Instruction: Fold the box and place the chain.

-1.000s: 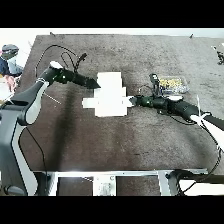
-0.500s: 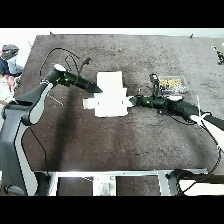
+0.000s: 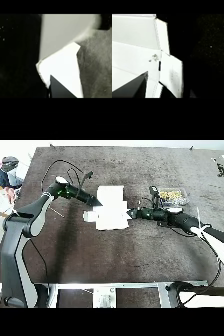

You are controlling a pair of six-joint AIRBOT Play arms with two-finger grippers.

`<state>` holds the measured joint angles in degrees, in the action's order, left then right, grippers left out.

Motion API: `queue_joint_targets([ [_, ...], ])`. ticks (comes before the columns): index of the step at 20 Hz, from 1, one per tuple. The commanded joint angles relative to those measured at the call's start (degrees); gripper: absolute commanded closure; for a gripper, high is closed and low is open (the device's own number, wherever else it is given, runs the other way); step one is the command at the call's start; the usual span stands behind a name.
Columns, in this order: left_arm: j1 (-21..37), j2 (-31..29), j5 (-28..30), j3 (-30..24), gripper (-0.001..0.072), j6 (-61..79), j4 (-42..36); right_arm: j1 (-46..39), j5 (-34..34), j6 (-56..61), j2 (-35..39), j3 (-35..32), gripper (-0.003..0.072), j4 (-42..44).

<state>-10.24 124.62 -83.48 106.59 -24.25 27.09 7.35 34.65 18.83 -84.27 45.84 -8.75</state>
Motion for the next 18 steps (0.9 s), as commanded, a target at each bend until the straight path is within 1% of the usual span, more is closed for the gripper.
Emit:
queue_joint_targets([
  [1,0.0,-0.11,0.15,0.09,0.07,6.78,0.28,-0.68,0.26,-1.49,1.51,0.0,0.0212,-0.44],
  [4,0.0,-0.9,1.07,0.09,0.07,11.41,0.31,-3.87,0.28,-1.53,5.55,0.0,0.0211,-0.44],
  [7,0.0,-2.43,2.86,0.07,0.07,20.85,0.28,-7.72,3.1,-1.62,8.22,0.0,0.0212,-0.57],
  [10,0.0,-2.01,6.91,-0.46,0.0701,28.22,0.35,-9.97,6.1,-2.14,8.46,-0.02,0.0212,-4.0],
  [12,0.0,-2.01,8.74,-0.48,0.0702,31.41,-0.07,-10.03,7.23,-2.14,8.46,0.0,0.0212,-5.27],
  [16,0.0,-1.9,9.57,-0.48,0.0702,34.82,-0.48,-10.03,7.17,-2.14,8.39,0.0,0.0212,-10.1],
  [18,0.0,-1.4,9.53,-0.52,0.0702,34.82,-0.52,-10.03,7.19,-2.16,8.41,0.0,0.0212,-10.34],
])
